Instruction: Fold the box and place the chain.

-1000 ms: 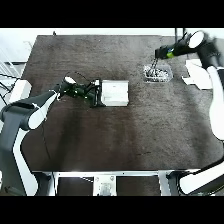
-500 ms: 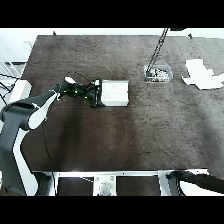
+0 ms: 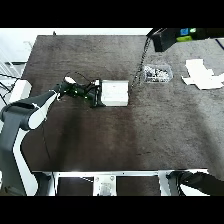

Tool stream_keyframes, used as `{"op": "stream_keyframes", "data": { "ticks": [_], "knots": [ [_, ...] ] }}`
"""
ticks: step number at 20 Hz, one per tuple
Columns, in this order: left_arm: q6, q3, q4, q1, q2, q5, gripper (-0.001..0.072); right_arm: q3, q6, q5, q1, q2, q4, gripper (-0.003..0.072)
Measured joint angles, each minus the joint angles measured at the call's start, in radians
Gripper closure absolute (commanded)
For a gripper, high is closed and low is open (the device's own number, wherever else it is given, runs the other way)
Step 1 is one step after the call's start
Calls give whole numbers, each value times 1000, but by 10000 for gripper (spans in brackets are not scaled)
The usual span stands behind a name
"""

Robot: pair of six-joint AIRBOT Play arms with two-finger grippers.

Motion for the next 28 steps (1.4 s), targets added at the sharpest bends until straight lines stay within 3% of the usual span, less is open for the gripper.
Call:
{"op": "stream_keyframes", "data": {
  "ticks": [8,16,28],
  "knots": [
    [0,0,0,0,0,0,87,-61,36,-38,92,2,-1,671],
    [0,0,0,0,0,-1,88,-156,77,-147,104,2,-1,671],
    [0,0,0,0,0,-1,87,-178,82,-218,113,-11,8,671]
  ]
}}
